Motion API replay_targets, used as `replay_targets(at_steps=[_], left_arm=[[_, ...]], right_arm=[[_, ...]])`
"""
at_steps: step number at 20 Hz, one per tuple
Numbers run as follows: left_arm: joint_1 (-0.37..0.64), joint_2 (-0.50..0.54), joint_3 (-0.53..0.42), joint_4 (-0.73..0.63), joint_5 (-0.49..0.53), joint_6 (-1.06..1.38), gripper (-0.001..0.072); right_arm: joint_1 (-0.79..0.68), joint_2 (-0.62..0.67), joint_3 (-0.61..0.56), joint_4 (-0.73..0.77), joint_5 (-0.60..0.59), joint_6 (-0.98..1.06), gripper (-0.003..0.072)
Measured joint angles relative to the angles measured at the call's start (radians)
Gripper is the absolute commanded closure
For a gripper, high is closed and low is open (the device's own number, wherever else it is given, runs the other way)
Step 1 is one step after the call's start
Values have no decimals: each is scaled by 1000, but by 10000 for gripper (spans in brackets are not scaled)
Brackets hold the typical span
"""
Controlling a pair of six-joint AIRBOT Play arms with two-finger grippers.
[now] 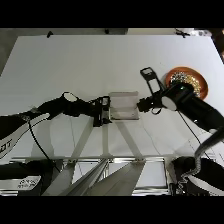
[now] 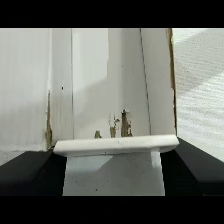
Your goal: Fold the box and place the chain.
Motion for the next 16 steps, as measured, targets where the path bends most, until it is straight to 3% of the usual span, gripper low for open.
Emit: replay_targets(at_steps=[5, 8, 9, 16], left_arm=[[0, 0, 0, 0, 0, 0, 439], [0, 0, 0, 0, 0, 0, 439], [0, 0, 0, 0, 0, 0, 439], [0, 0, 0, 1, 0, 0, 439]], right_arm=[[-313, -9, 26, -42, -116, -106, 227], [-484, -78, 30, -46, -196, -157, 127], [-521, -104, 31, -38, -218, -179, 68], [-615, -294, 50, 21, -352, -297, 70]])
